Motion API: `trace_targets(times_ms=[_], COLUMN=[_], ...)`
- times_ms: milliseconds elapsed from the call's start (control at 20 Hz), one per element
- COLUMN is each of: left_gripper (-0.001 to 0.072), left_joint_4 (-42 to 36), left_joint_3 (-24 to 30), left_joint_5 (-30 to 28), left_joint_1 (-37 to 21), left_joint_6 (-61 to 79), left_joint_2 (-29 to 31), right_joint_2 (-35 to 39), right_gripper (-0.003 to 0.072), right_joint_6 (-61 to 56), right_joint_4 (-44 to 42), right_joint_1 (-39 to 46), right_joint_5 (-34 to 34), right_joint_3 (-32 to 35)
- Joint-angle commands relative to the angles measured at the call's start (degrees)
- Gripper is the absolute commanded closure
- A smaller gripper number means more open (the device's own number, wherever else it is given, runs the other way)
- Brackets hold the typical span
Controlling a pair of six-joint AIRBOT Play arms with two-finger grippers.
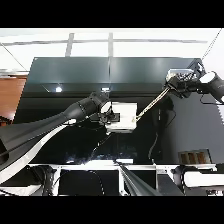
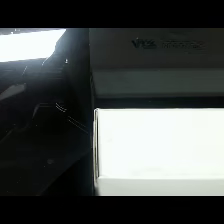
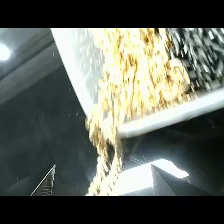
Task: Fold the box and place the chain.
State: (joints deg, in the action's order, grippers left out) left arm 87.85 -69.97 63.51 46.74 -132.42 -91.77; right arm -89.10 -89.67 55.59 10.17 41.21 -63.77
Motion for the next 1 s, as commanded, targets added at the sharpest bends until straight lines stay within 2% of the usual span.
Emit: trace_targets(times_ms=[0,150,200,350,450,500,550,800,950], left_gripper=[0.0677,0.0677,0.0677,0.0677,0.0677,0.0677,0.0678,0.0677,0.0677], left_joint_4=[0.0,0.0,0.0,0.0,0.0,0.0,0.0,0.0,0.0], left_joint_3=[0.0,0.0,0.0,0.0,0.0,0.0,0.0,0.0,0.0], left_joint_5=[0.1,0.0,0.0,0.0,0.1,0.1,0.1,0.1,0.1], left_joint_1=[0.0,0.0,0.0,0.0,0.0,0.0,0.0,0.0,0.0], left_joint_6=[0.0,0.0,0.0,0.0,0.0,0.0,0.0,0.0,0.0], left_joint_2=[0.0,0.0,0.0,0.0,0.0,0.0,0.0,0.0,0.0], right_joint_2=[-4.3,-4.8,-4.8,-4.8,-4.8,-4.8,-4.8,-3.8,-0.5], right_gripper=[-0.0012,-0.0009,0.0093,0.0235,0.0440,0.0617,0.0662,0.0664,0.0664], right_joint_6=[-0.1,-0.1,-0.1,-0.1,-0.1,-0.1,0.7,6.7,12.7], right_joint_4=[-4.6,-4.6,-4.6,-4.3,-4.3,-4.4,-4.4,-4.4,-4.3], right_joint_1=[-0.2,-0.2,-0.2,-0.2,-0.2,-0.2,-0.2,-0.2,-0.2], right_joint_5=[-1.4,-1.8,-2.1,-2.0,-1.9,-1.3,-0.4,6.8,14.3], right_joint_3=[-3.4,-3.4,-3.4,-3.4,-3.3,-3.4,-3.3,-3.4,-3.3])
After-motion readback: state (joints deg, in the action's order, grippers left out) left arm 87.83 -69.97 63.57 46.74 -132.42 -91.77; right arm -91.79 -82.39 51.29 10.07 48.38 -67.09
